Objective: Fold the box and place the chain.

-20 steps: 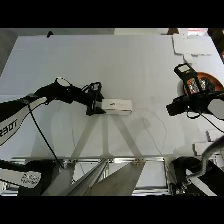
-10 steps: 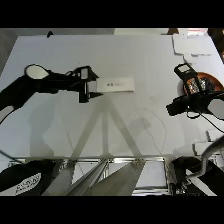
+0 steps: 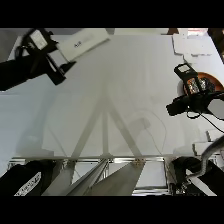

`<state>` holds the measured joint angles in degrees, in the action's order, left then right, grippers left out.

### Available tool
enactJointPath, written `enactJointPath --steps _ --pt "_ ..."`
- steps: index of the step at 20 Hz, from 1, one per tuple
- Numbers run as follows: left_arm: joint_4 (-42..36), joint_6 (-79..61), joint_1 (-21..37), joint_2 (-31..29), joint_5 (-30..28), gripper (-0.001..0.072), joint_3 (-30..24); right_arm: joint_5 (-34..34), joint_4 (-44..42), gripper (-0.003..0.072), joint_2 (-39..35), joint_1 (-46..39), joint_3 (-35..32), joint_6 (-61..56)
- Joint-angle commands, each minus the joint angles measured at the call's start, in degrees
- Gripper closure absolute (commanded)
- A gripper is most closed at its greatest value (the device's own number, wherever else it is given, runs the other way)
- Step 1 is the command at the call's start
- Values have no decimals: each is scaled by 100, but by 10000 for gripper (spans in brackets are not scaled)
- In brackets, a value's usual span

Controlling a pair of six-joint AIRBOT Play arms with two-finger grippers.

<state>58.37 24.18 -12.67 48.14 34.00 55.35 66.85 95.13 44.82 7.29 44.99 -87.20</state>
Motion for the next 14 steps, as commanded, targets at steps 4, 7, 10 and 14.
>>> enactJointPath --steps 4,7,10,14 --pt "957 4068 1845 -295 190 700 -2 0 -2 673 -4 2 7 0" --pt "964 4122 2455 0 557 702 -157 0 -2 673 -4 2 7 0" --pt "911 4120 2446 409 4 705 -765 0 -2 673 -4 2 7 0" --pt "918 3893 2404 1172 -870 705 -1580 0 -2 673 -4 2 7 0"
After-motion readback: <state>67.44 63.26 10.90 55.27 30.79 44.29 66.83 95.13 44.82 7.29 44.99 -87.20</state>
